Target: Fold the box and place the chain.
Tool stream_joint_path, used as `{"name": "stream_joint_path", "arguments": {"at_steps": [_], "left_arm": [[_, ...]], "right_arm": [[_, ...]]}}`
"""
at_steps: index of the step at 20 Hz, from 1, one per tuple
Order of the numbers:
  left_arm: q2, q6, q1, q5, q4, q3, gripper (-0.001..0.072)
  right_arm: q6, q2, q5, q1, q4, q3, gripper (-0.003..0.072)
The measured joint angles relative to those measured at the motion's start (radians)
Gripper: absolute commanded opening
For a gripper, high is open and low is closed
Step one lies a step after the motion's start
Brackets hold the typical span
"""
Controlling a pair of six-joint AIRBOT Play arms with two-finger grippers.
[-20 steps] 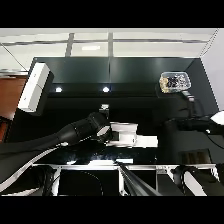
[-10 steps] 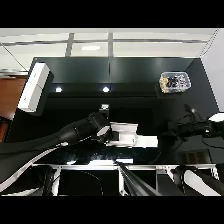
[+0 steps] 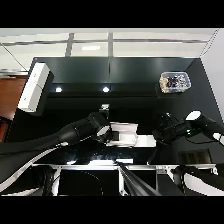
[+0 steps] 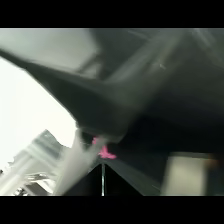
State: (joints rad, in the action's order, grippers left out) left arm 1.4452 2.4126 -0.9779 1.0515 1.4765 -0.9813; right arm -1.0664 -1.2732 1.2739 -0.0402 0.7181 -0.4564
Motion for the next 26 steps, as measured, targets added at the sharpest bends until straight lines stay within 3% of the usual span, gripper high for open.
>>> {"name": "stream_joint_path", "arguments": {"at_steps": [2,3,4,5,9,10,11,18,26], "left_arm": [[0.0,0.001,0.0,0.0,0.0,0.0,0.0028],[0.0,0.001,0.0,0.0,0.0,0.0,0.0028],[0.0,0.001,0.0,0.0,0.0,0.0,0.0028],[0.0,0.001,0.0,0.0,0.0,0.0,0.0028],[0.0,0.001,0.0,0.003,0.0,0.0,0.0028],[0.0,0.001,0.0,0.002,0.0,0.0,0.0028],[0.0,0.001,0.0,0.002,0.0,0.0,0.0028],[0.0,0.0,0.0,0.001,0.0,0.0,0.0028],[0.0,0.0,0.0,0.0,0.0,0.0,0.0028]], "right_arm": [[0.079,-0.004,0.005,0.019,-0.096,0.0,0.0015],[0.117,-0.006,0.017,0.026,-0.14,-0.002,0.0093],[0.148,-0.006,0.029,0.03,-0.175,-0.003,0.0322],[0.17,-0.006,0.04,0.033,-0.196,-0.005,0.0396],[0.216,-0.006,0.078,0.039,-0.246,-0.013,0.0405],[0.222,-0.006,0.081,0.04,-0.252,-0.014,0.0596],[0.225,-0.006,0.085,0.04,-0.259,-0.015,0.0702],[0.216,-0.006,0.082,0.06,-0.27,-0.017,0.0678],[0.06,0.026,-0.069,0.211,-0.209,-0.064,0.0677]]}}
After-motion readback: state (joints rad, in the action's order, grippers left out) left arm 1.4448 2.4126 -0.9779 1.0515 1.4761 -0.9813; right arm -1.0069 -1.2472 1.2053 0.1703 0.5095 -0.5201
